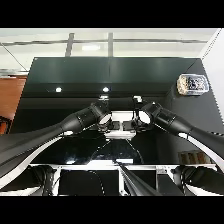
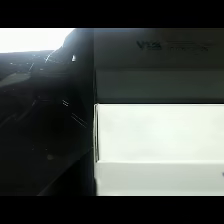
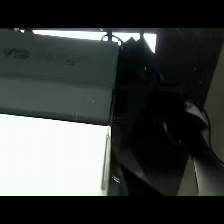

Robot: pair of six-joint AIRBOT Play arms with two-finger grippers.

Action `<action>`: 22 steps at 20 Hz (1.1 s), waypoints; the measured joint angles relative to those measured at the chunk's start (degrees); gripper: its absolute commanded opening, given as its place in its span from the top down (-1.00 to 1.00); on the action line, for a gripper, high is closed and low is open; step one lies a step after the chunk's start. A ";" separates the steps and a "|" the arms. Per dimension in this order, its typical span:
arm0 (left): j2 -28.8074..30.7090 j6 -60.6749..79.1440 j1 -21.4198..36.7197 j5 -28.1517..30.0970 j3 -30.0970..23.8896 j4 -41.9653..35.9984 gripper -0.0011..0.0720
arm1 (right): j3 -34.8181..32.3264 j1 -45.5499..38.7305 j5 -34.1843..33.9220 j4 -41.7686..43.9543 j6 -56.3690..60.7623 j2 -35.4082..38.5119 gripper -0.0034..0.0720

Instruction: Fold the box and place the chain.

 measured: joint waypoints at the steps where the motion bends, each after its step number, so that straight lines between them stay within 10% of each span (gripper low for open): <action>1: 0.00 -0.09 0.00 -0.20 0.00 -0.02 0.90 | 0.13 0.00 -0.09 -0.15 0.37 -0.13 0.88; 6: 0.00 -0.07 0.00 -0.22 0.02 0.02 0.90 | 0.85 0.00 -0.20 -0.20 0.24 -0.85 0.87; 8: 0.00 -0.02 0.00 -0.20 0.02 0.04 0.90 | 0.94 0.00 -0.04 -0.17 0.15 -1.05 0.54; 14: 0.00 -0.04 0.00 -0.37 0.02 -0.02 0.90 | 0.98 0.00 0.09 0.02 0.28 -1.22 0.86; 16: 0.00 0.17 0.00 -0.33 0.02 0.15 0.90 | 1.05 0.00 0.17 0.02 -0.07 -1.22 0.16; 22: 0.00 0.15 0.00 -0.33 0.02 0.15 0.90 | 1.60 -0.07 1.36 -0.02 -2.29 2.67 0.16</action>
